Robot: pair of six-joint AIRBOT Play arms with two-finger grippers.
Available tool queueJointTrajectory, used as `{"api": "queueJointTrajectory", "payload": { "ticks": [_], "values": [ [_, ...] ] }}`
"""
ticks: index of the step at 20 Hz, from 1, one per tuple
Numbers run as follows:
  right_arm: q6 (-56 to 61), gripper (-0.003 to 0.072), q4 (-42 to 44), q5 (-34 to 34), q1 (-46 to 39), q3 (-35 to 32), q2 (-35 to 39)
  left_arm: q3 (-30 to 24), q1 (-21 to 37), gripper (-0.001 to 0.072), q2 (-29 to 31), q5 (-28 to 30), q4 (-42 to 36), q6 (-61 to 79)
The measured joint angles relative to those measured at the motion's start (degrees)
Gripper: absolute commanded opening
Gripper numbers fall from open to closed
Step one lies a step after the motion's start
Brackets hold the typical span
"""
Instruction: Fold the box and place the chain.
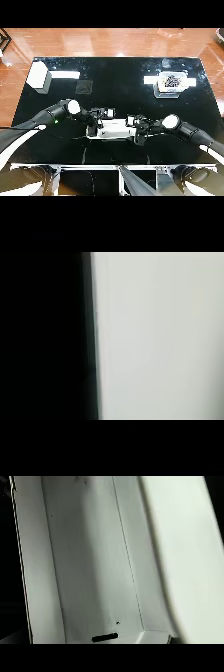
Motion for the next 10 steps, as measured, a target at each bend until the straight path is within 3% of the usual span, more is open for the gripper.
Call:
{"api": "queueJointTrajectory", "payload": {
  "ticks": [10],
  "values": [
    [-1.84,0.0651,2.29,-1.05,-0.31,-2.16,0.00,0.00,0.00,0.0023,0.00,0.00,0.00,0.00]
  ]
}}
